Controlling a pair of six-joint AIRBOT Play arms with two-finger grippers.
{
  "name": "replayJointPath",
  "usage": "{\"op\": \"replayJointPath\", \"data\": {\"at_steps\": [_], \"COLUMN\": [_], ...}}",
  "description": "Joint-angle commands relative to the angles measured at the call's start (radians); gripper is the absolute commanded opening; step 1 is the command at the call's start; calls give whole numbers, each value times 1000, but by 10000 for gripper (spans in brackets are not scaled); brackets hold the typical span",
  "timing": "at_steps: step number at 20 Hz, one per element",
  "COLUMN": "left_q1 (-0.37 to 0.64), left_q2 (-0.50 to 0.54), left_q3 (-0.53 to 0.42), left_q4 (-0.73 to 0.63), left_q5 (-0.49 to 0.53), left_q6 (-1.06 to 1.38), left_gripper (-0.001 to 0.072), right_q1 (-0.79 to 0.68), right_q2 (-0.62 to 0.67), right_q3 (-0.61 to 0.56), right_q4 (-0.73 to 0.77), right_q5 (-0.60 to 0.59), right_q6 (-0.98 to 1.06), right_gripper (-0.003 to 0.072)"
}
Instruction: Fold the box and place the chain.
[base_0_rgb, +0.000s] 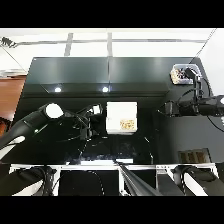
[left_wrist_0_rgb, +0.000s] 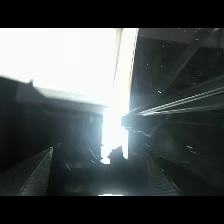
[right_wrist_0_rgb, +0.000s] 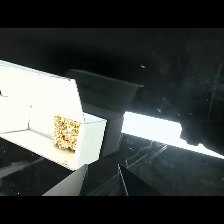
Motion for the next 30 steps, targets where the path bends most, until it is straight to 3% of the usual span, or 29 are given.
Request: {"op": "replayJointPath", "data": {"at_steps": [1, 7, 9, 20, 30], "left_q1": [-3, 11, 11, 11, 6], "left_q2": [-105, -192, -196, -250, -250], "left_q3": [24, 63, 63, 132, 132], "left_q4": [-127, -208, -182, -204, -219], "left_q5": [30, 10, -30, -27, -32], "left_q6": [227, 260, 340, 324, 323], "left_gripper": [715, 714, 714, 710, 709], "right_q1": [0, 0, 0, 0, 0], "right_q2": [0, 0, 0, 0, -1], "right_q3": [0, 0, 0, 0, 0], "right_q4": [0, 4, 4, 11, 11], "right_q5": [-6, -9, -11, -39, -90], "right_q6": [11, 12, 12, 12, 15], "right_gripper": [232, 232, 232, 232, 231]}}
